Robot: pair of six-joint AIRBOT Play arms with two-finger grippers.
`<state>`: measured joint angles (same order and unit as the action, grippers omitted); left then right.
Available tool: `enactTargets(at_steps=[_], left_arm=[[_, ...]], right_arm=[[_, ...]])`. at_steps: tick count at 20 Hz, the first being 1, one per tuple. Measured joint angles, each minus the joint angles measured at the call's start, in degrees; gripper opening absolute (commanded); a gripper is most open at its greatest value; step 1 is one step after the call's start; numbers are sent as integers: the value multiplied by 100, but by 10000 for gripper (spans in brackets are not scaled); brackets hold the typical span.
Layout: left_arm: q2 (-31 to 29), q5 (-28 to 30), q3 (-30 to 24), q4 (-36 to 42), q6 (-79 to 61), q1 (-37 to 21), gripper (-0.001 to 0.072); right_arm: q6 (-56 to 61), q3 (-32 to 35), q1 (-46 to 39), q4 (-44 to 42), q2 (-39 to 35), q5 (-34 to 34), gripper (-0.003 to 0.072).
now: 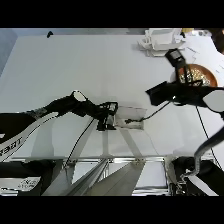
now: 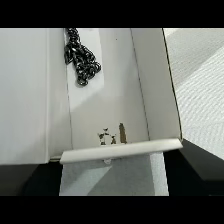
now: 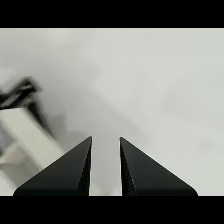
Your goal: Fold the box and place the chain.
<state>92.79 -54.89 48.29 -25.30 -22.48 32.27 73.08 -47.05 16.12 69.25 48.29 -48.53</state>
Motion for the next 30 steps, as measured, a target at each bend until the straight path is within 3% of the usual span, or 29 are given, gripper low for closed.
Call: enactTargets(at_steps=[4, 5, 6, 7, 8, 10, 17, 21, 23, 30], left_arm=[[0, 0, 0, 0, 0, 0, 83], [0, 0, 0, 0, -2, 0, 83], [2, 0, 0, 0, -2, 0, 83], [2, 0, 0, 0, 0, 0, 83], [0, 0, 0, 0, 0, 0, 83], [0, 0, 0, 0, 0, 0, 83], [0, 0, 0, 0, -2, 0, 83], [0, 0, 0, 0, 0, 0, 83], [2, 0, 0, 0, -2, 0, 83], [0, 0, 0, 0, -2, 0, 83]], right_arm=[[719, -105, -933, 863, 479, -31, 210], [824, -114, -1071, 968, 691, -81, 295], [887, -120, -1158, 1054, 896, -105, 466], [951, -116, -1211, 1115, 1121, -133, 548], [968, -92, -1231, 1152, 1320, -173, 521], [1023, -13, -1233, 1213, 1692, -192, 398], [1095, 280, -1231, 1305, 2428, -33, 377], [1257, 369, -1231, 1440, 2529, 37, 365], [1320, 407, -1231, 1497, 2546, 87, 298], [1403, 444, -1231, 1585, 2581, 210, 296]])
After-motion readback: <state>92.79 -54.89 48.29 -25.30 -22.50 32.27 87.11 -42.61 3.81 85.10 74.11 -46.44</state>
